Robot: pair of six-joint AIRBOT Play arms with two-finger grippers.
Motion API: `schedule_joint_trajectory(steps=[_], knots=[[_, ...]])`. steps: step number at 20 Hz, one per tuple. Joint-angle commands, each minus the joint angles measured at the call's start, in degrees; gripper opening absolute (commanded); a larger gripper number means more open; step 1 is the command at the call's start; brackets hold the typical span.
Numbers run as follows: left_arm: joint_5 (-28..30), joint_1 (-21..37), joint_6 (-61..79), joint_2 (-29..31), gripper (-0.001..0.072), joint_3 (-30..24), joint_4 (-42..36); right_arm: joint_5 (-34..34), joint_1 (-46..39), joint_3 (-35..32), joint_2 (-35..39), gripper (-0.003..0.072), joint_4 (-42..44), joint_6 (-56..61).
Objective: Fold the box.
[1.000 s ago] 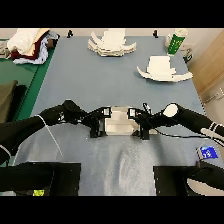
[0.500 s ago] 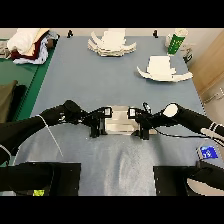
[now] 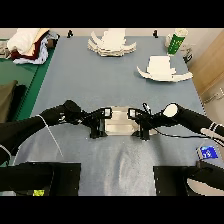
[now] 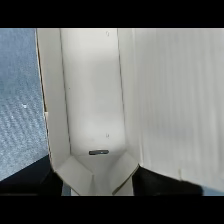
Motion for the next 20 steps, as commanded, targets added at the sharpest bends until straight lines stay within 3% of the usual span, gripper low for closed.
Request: schedule_joint_trajectory(steps=[1, 8, 10, 20], knots=[[0.0, 0.0, 0.2, 0.0, 0.0720, 0.0, -0.1, -0.2, 0.0, 0.0, 0.0, 0.0527, 0.0, 0.0], [2.2, -1.7, 0.2, 0.0, 0.0720, 0.0, -0.2, -0.2, 0.0, 0.0, 0.0, 0.0527, 0.0, 0.0], [2.1, -1.7, 0.0, 0.0, 0.0603, 0.0, 0.5, -0.2, 0.0, 0.0, 0.0, 0.0527, 0.0, 0.0], [2.0, -1.7, 0.0, 0.0, 0.0604, 0.0, 1.6, -0.2, 0.0, 0.0, 0.0, 0.0527, 0.0, 0.0]])
